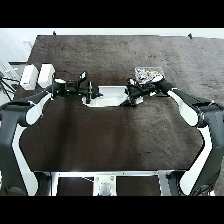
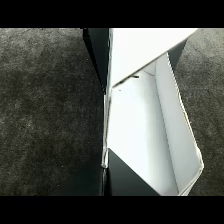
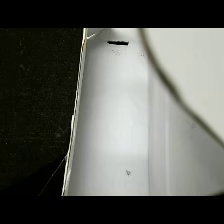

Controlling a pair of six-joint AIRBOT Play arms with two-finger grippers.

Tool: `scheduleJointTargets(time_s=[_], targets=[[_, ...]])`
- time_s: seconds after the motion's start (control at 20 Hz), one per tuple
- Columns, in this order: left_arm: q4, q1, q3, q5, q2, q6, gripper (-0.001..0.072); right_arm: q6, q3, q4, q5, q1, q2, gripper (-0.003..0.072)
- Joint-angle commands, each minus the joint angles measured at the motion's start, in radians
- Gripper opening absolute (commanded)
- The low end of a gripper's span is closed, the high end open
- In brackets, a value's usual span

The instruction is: Fold the box and place the chain.

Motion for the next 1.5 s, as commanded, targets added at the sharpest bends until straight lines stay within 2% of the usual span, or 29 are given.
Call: scheduleJointTargets(time_s=[0.0, 0.45, 0.5, 0.55, 0.6, 0.8, 0.9, 1.0, 1.05, 1.15, 1.3, 1.45], targets=[[0.000, 0.001, 0.000, 0.000, 0.000, 0.000, 0.0022, 0.000, 0.000, 0.000, 0.000, 0.000, 0.000, 0.0518], [-0.008, 0.001, 0.000, -0.010, 0.002, 0.001, 0.0024, 0.000, 0.000, 0.000, 0.000, 0.000, 0.000, 0.0518], [-0.008, 0.001, 0.000, -0.020, 0.002, 0.003, 0.0075, 0.000, 0.000, 0.000, 0.000, 0.000, 0.000, 0.0518], [-0.014, 0.001, 0.002, -0.033, 0.002, 0.010, 0.0317, 0.000, 0.000, 0.000, 0.000, 0.000, 0.000, 0.0518], [-0.016, 0.001, 0.006, -0.042, 0.002, 0.012, 0.0364, 0.000, 0.000, 0.000, 0.000, 0.000, 0.000, 0.0518], [-0.029, 0.008, 0.008, -0.066, 0.027, 0.011, 0.0365, 0.000, 0.000, 0.000, 0.000, 0.000, 0.000, 0.0518], [-0.028, 0.031, 0.015, -0.121, 0.059, 0.011, 0.0365, 0.000, 0.000, 0.000, 0.001, 0.000, 0.000, 0.0518], [-0.031, 0.071, 0.027, -0.217, 0.098, 0.011, 0.0365, 0.000, 0.000, 0.000, 0.001, 0.000, 0.000, 0.0518], [-0.036, 0.097, 0.032, -0.281, 0.120, 0.011, 0.0363, 0.000, 0.000, 0.000, 0.001, 0.000, 0.000, 0.0518], [-0.046, 0.141, 0.037, -0.408, 0.163, 0.025, 0.0022, 0.000, 0.000, 0.000, 0.001, 0.000, 0.000, 0.0518], [-0.044, 0.150, 0.038, -0.455, 0.242, -0.013, 0.0017, 0.000, 0.000, 0.000, 0.001, 0.000, 0.000, 0.0518], [-0.015, 0.078, -0.003, -0.388, 0.346, -0.018, 0.0015, 0.000, 0.000, 0.000, 0.001, 0.000, 0.000, 0.0518]])
